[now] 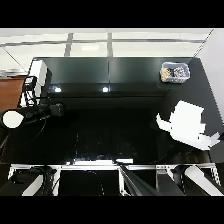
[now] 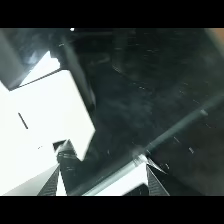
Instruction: Fold the box and place the chain.
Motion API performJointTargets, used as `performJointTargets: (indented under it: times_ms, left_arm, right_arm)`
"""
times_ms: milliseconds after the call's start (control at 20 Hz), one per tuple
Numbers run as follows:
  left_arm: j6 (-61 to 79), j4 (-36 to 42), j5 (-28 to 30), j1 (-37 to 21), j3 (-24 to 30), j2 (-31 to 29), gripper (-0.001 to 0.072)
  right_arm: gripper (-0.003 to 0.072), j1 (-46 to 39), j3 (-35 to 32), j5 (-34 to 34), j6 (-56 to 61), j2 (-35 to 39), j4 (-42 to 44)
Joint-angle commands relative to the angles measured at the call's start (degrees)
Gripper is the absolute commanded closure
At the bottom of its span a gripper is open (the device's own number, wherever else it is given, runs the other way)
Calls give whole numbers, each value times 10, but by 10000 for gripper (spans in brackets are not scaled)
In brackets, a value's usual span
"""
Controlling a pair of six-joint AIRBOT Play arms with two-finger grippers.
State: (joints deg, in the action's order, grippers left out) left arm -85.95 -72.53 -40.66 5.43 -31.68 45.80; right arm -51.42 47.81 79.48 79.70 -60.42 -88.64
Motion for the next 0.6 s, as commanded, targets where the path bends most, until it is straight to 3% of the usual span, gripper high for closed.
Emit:
performJointTargets:
  times_ms: [0,200,250,350,450,550]
  left_arm:
    - [0,0,0,0,0,0,5]
    - [0,0,0,0,0,5,6]
    - [0,1,0,0,0,7,5]
    - [0,12,0,0,0,14,6]
    - [0,24,0,0,0,23,5]
    - [0,35,0,0,0,35,6]
  right_arm:
    - [94,21,-29,-78,-62,-5,17]
    - [94,30,-29,-91,-80,-46,17]
    - [147,31,-29,-94,-88,-56,19]
    - [386,31,-29,-103,-97,-62,16]
    - [680,31,-29,-97,-121,-62,20]
    - [675,31,-29,-75,-167,-59,61]
